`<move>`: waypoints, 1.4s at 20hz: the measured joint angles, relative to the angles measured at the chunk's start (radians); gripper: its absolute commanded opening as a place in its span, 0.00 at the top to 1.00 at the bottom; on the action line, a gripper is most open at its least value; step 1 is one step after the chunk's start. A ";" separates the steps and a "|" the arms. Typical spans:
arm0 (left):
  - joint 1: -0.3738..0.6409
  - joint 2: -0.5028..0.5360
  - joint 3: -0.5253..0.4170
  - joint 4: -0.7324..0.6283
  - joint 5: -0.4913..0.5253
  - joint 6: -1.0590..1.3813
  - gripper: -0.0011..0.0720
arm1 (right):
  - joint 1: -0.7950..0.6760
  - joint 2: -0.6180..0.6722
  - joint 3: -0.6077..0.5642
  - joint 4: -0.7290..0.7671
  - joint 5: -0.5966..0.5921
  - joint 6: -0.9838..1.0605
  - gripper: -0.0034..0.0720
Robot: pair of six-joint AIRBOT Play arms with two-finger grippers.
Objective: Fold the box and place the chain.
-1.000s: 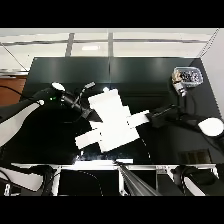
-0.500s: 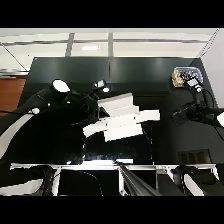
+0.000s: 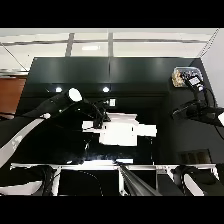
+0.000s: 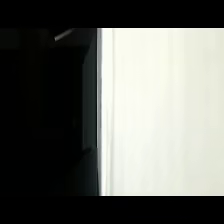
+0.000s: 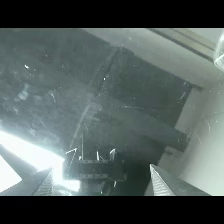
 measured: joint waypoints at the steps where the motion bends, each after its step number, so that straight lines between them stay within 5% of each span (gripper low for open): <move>1: -0.003 -0.005 0.000 0.006 0.010 0.002 0.95 | 0.000 0.000 0.000 0.002 0.000 0.000 0.07; 10: -0.008 -0.033 -0.015 0.013 0.050 0.007 0.95 | 0.000 0.000 0.000 0.023 -0.010 -0.026 0.07; 20: -0.007 -0.040 -0.016 0.018 0.008 -0.016 0.95 | 0.077 -0.044 -0.185 0.372 0.073 -0.541 0.07; 28: -0.008 -0.040 -0.016 0.021 0.003 -0.016 0.95 | 0.328 -0.129 -0.275 0.411 0.016 -0.830 0.07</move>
